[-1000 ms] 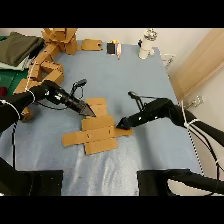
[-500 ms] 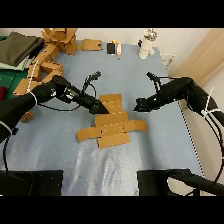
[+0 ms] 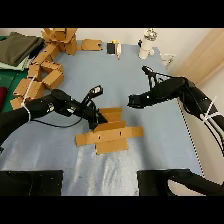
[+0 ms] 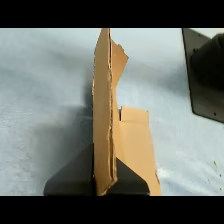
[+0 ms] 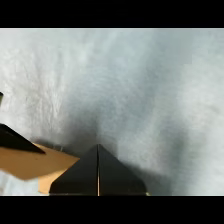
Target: Fold the box.
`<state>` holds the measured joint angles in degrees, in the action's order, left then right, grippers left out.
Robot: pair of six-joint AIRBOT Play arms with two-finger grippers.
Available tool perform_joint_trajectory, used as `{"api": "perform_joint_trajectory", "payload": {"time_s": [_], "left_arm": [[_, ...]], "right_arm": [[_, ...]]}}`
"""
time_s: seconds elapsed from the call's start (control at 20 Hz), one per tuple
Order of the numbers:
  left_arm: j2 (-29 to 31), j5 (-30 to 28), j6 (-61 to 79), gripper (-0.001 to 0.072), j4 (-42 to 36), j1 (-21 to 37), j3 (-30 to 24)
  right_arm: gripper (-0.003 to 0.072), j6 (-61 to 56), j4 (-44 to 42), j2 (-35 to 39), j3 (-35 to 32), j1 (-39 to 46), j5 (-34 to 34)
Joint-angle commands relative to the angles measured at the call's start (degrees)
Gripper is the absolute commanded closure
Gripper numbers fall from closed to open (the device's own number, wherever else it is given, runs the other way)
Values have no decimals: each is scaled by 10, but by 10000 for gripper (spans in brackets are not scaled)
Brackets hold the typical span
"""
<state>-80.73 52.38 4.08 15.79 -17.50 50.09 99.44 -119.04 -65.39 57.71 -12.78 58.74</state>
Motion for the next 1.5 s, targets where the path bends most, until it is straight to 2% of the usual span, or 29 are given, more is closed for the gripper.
{"api": "perform_joint_trajectory", "payload": {"time_s": [0.0,0.15,0.95,1.45], "left_arm": [[9,-13,59,701,1,-24,-24],[9,-14,75,700,-1,-34,-24],[7,-14,78,699,31,-38,-47],[7,27,53,698,41,-38,-49]], "right_arm": [[684,-18,21,2,-2,-33,-52],[684,-47,64,2,-2,-48,-53],[683,-49,67,2,-2,-49,-62],[684,-49,67,2,-2,-49,-57]]}}
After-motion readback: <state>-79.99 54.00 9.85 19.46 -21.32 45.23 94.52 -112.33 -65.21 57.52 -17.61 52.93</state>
